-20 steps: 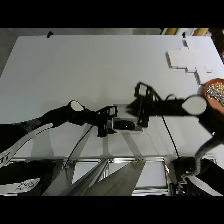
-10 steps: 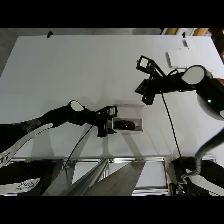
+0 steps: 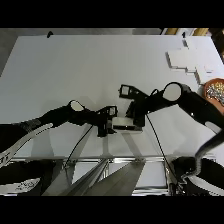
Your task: Fold the box and place the chain.
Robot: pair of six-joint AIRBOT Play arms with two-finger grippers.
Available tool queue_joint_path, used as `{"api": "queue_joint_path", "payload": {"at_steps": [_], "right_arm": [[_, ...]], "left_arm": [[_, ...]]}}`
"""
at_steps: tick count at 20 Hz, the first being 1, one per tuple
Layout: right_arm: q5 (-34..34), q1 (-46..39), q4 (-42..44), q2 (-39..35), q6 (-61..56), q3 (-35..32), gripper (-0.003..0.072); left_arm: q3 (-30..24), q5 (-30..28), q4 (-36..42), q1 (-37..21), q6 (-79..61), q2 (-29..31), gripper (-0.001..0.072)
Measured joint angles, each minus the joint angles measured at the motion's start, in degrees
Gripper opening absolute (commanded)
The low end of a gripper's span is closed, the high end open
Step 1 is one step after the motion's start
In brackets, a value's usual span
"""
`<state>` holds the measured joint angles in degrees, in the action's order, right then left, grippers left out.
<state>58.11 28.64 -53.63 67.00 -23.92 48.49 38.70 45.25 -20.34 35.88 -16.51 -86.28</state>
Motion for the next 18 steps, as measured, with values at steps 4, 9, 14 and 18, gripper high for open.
{"api": "queue_joint_path", "payload": {"at_steps": [4, 9, 14, 18], "right_arm": [[-1.5, 3.5, -0.5, -2.1, 0.8, -1.4, 0.0203], [-1.7, 6.6, -4.2, -2.7, 1.0, -2.3, 0.0205], [-1.9, 8.2, -7.8, -3.0, 1.0, -2.4, 0.0205], [-3.9, 9.7, -8.6, -3.5, 0.7, -3.6, 0.023]], "left_arm": [[0.0, 0.0, 0.0, 0.0, 0.0, 0.0, 0.0205], [0.0, 0.0, 0.0, 0.0, 0.0, 0.0, 0.0205], [0.0, 0.0, 0.0, 0.0, 0.0, 0.0, 0.0205], [0.0, 0.0, 0.0, 0.0, 0.0, 0.0, 0.0205]]}}
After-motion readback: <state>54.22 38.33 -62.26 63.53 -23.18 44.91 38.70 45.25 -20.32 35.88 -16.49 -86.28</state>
